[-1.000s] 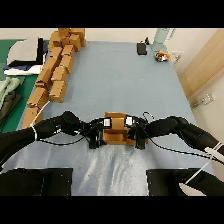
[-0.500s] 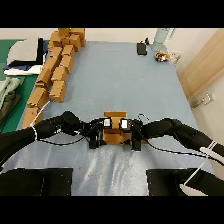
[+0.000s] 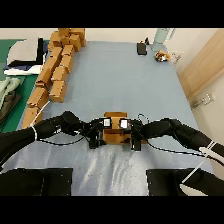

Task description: Fold the box.

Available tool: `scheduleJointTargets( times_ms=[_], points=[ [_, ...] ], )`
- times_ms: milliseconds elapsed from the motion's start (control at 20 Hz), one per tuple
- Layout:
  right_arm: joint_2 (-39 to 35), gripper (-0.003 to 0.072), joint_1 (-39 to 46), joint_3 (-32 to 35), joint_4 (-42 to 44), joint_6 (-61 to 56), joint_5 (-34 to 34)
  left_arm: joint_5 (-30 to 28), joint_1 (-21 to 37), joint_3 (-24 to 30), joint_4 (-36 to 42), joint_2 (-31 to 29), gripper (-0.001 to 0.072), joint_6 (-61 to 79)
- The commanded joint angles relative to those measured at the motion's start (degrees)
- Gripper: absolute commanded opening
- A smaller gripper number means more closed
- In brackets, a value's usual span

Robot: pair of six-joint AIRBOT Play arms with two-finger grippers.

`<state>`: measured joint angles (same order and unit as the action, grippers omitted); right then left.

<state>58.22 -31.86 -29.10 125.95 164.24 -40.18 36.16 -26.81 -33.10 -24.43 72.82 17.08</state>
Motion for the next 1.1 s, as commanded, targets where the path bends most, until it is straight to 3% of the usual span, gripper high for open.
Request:
scheduleJointTargets(
  times_ms=[0,100,200,300,400,600,800,900,1050],
  points=[
    [-3.13,0.014,0.0,-2.58,-7.5,-16.46,-9.22,-0.04,0.0,0.0,0.0,0.0,0.0527,0.02],
    [-6.93,0.0006,0.09,-6.54,-20.85,-39.91,-19.52,-0.04,0.0,0.0,0.0,0.0,0.0527,0.02],
    [-10.54,0.0005,0.13,-8.92,-36.89,-60.65,-26.47,-0.02,0.0,0.0,0.0,0.0,0.0527,0.02],
    [-13.86,0.0003,1.79,-8.79,-52.43,-79.84,-28.55,-0.04,0.0,0.0,0.0,0.0,0.0527,0.02],
    [-14.47,0.0002,7.04,-8.66,-57.22,-92.83,-31.67,-0.02,0.0,0.0,0.0,0.0,0.0527,0.02],
    [-11.3,0.0003,17.59,-3.19,-35.32,-89.96,-22.6,-0.02,0.0,0.0,0.0,0.0,0.0527,0.02],
    [-6.08,0.0003,17.75,1.53,-15.69,-76.5,-13.6,-0.02,0.0,0.0,0.0,0.0,0.0527,0.02],
    [-4.52,0.0002,17.11,2.05,-9.97,-71.73,-12.76,-0.04,0.0,0.0,0.02,0.0,0.0527,0.02],
    [-4.48,0.0003,15.67,2.03,-7.82,-69.94,-11.87,-0.02,0.0,0.0,0.0,0.0,0.0527,0.02]
  ],
)
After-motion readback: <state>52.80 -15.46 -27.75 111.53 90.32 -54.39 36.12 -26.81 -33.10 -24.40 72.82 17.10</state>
